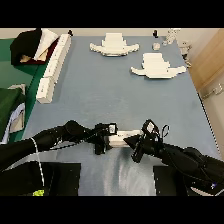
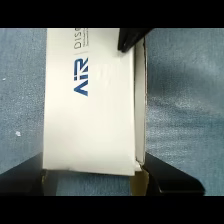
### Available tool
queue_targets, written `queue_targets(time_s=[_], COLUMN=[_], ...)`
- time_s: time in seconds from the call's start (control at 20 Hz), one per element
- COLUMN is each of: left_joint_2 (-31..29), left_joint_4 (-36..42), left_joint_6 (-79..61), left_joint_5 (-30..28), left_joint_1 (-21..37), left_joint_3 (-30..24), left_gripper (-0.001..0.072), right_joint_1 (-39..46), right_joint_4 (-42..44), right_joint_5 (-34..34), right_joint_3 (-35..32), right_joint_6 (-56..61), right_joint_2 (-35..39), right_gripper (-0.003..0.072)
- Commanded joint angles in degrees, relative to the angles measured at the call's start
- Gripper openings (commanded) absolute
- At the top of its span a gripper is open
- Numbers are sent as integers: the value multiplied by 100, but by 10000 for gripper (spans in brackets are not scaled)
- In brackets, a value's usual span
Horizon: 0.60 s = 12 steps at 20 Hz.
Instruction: Fold the box.
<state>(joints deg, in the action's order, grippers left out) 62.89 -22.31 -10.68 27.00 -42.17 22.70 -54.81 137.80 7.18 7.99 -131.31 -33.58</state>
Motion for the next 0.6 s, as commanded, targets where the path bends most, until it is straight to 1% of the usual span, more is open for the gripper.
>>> queue_targets(time_s=[0.0,0.2,0.55], left_joint_2=[0,0,0], left_joint_4=[0,0,0], left_joint_6=[0,0,0], left_joint_5=[0,-2,-2], left_joint_1=[4,4,4], left_joint_3=[4,4,4], left_gripper=[520,521,520], right_joint_1=[-66,-66,-66], right_joint_4=[-2,-4,-4], right_joint_5=[-229,-122,-107], right_joint_3=[-92,-92,-94], right_joint_6=[101,101,131], right_joint_2=[-304,-542,-647], right_gripper=[3,3,3])
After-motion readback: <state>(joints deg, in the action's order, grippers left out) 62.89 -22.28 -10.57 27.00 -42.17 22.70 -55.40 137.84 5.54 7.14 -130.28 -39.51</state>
